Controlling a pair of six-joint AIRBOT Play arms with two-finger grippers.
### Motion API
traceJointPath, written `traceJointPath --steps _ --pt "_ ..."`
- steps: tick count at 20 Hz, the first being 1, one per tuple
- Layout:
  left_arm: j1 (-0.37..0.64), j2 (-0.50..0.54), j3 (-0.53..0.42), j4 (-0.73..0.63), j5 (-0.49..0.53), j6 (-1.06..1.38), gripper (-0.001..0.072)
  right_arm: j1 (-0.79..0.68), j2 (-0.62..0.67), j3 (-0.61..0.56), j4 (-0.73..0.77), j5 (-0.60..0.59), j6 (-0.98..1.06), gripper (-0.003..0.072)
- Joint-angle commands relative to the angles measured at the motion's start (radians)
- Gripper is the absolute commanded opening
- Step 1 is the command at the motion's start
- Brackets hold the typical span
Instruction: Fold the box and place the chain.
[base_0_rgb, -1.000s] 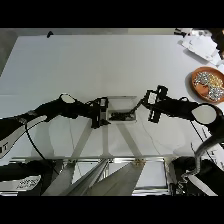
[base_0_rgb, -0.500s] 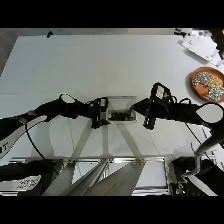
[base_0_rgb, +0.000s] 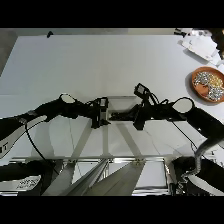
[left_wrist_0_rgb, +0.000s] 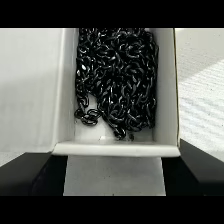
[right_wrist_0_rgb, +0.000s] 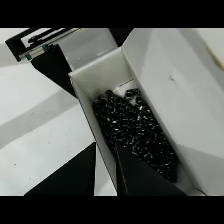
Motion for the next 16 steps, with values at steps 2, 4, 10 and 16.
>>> traceJointPath --steps 2,4,10,16 --pt "0.000 0.001 0.000 0.000 0.000 0.000 0.0258 0.033 -0.037 0.001 -0.006 -0.068 0.053 0.0189" --pt "0.000 0.001 0.000 0.000 0.000 0.000 0.0258 0.033 -0.029 0.006 -0.005 -0.065 0.076 0.0189" --pt "0.000 0.001 0.000 0.000 0.000 0.000 0.0258 -0.021 0.245 0.018 -0.208 -0.028 0.278 0.0176" --pt "0.000 0.001 0.000 0.000 0.000 0.000 0.0258 -0.315 0.323 0.018 -0.672 0.085 0.826 0.0015"
